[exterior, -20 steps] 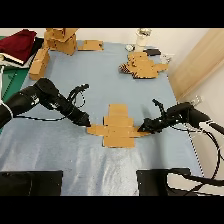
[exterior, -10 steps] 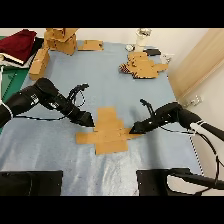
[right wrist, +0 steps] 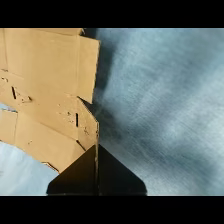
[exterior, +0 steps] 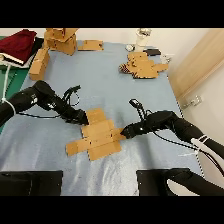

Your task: Fold the box.

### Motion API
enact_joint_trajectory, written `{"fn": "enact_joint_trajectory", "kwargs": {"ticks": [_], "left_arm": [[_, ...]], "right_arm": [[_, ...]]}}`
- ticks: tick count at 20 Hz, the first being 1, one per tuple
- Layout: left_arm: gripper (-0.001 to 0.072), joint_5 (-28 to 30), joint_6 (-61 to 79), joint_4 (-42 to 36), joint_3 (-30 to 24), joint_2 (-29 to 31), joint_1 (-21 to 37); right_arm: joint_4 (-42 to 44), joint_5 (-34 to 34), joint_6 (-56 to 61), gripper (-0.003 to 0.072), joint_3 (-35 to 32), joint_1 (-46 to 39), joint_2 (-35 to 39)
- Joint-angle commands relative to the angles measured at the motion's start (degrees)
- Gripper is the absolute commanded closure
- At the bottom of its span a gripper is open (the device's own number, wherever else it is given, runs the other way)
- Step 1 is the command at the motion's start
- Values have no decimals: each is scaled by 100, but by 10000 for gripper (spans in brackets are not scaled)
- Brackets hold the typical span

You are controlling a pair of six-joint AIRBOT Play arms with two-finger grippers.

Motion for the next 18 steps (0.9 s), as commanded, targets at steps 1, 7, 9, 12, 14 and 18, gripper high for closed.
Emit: {"fn": "enact_joint_trajectory", "kwargs": {"ticks": [1, 7, 9, 12, 14, 18], "left_arm": [[189, 164, -20, -4, -48, -400, 46], [190, 352, 1198, -1425, -46, -793, 44], [190, 339, 1471, -1635, -46, -796, 50], [191, 321, 1683, -1687, -46, -796, 52], [192, 284, 1803, -1687, -46, -796, 52], [365, 321, 1978, -1692, -46, -796, 52]], "right_arm": [[-13, 127, 111, 684, -26, 131, 142], [-13, 125, 173, 684, -26, 131, 142], [-20, 103, 210, 684, -26, 129, 142], [-33, 87, 214, 684, -26, 129, 136], [-61, 87, 227, 684, -26, 129, 136], [-79, 85, 227, 684, -26, 129, 136]]}}
